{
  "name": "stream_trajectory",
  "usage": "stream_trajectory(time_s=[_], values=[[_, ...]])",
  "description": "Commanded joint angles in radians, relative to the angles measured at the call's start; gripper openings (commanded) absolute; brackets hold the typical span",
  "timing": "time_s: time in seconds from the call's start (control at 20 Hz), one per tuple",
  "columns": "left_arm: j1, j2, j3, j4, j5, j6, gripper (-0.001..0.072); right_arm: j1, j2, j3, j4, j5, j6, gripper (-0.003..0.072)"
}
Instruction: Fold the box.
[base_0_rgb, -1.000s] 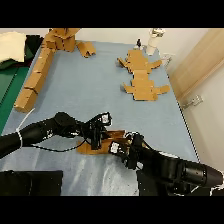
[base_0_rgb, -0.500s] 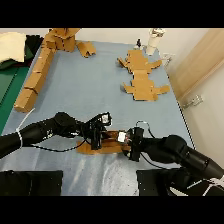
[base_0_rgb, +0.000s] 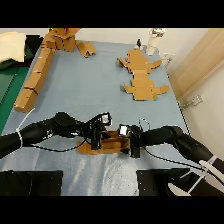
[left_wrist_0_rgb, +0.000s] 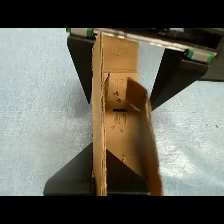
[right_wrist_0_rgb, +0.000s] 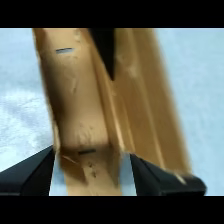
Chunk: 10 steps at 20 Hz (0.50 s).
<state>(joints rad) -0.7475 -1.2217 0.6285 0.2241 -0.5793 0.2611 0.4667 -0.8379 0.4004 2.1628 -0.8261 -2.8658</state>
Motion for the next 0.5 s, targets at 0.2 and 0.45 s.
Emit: stream_trajectory(time_s=[0.2,0.45], values=[[0.000,0.000,0.001,0.000,0.001,0.000,0.0013,-0.014,-0.114,0.010,0.054,-0.019,-0.105,0.0715],[0.000,0.000,0.001,0.000,0.001,0.000,0.0013,-0.014,-0.105,0.010,-0.013,-0.020,-0.100,0.0714]])
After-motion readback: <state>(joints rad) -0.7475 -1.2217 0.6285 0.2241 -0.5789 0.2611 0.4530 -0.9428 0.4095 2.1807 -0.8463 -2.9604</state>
